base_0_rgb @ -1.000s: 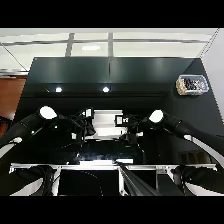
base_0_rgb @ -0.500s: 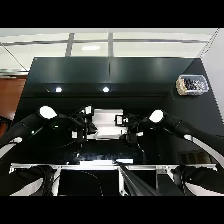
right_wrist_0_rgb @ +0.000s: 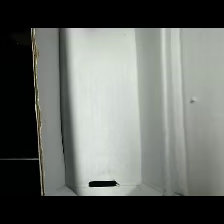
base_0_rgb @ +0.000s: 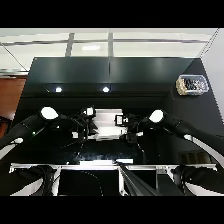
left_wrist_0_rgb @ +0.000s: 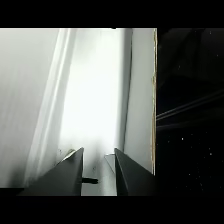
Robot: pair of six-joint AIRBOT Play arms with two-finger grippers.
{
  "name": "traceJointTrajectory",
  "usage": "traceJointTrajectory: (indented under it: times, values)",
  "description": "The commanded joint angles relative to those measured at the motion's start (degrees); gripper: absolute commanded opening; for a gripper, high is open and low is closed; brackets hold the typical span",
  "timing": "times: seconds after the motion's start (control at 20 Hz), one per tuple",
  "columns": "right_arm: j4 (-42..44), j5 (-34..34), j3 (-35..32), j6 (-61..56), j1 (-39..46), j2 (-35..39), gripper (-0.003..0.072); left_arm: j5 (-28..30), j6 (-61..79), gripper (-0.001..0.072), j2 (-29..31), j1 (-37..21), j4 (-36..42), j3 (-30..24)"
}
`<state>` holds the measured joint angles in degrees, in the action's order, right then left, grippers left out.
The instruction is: Fold the box and place the chain.
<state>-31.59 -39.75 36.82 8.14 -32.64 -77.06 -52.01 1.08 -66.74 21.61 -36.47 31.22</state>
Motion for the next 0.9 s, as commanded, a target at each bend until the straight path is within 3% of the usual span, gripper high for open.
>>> traceJointTrajectory:
  times: [0.0, 0.05, 0.1, 0.3, 0.45, 0.7, 0.85]
  values:
    - [0.0, -0.1, 0.0, 0.0, 0.0, 0.0, 0.0225, 0.4, -0.5, 0.0135, 0.0, 0.2, -2.4, 0.3]
    - [0.0, -0.1, 0.0, 0.0, 0.0, 0.0, 0.0225, 0.3, -2.2, 0.0047, 0.4, -0.1, -3.8, 0.7]
    - [0.0, -0.1, 0.0, 0.0, 0.0, 0.0, 0.0225, 0.2, -4.5, 0.0028, 1.2, -0.6, -5.0, 1.0]
    - [0.0, -0.1, 0.0, 0.0, 0.0, 0.0, 0.0225, -6.6, -10.1, 0.0027, 8.1, -8.2, -6.3, 1.2]
    - [0.0, -0.1, 0.0, 0.0, 0.0, 0.0, 0.0225, -9.7, -30.4, 0.0028, 12.6, -19.7, -9.4, 1.2]
    - [0.0, -0.1, 0.0, 0.0, 0.0, 0.0, 0.0225, -12.5, -63.1, 0.0027, 10.2, -36.9, -14.0, -1.7]
    - [0.0, -0.1, 0.0, 0.0, 0.0, 0.0, 0.0225, -17.0, -70.0, 0.0027, 4.5, -38.0, -13.9, -4.3]
